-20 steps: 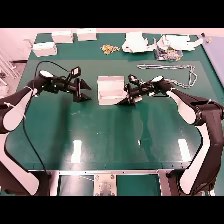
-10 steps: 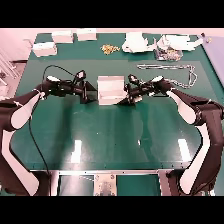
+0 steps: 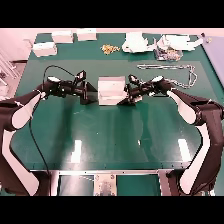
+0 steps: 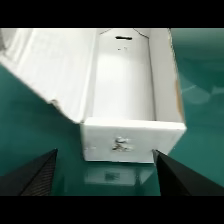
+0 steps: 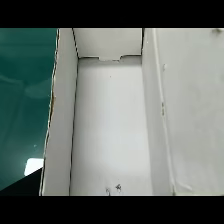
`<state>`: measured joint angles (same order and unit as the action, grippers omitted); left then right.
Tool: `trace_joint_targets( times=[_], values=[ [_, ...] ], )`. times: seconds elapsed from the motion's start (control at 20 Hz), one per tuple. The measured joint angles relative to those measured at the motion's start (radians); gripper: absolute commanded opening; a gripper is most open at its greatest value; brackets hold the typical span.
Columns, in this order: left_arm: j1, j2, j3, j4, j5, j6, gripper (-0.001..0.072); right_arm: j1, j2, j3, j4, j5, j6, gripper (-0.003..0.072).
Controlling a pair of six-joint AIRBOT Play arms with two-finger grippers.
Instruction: Fold the box and place the chain.
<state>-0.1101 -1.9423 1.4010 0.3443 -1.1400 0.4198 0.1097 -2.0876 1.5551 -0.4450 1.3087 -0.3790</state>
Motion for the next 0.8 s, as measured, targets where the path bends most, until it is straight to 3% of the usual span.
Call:
trace_joint_targets(
  times=[0.8],
  values=[
    [0.005,-0.002,0.000,0.005,-0.052,-0.018,0.0720,0.000,0.000,0.000,0.000,0.000,0.001,0.0581]
  ],
)
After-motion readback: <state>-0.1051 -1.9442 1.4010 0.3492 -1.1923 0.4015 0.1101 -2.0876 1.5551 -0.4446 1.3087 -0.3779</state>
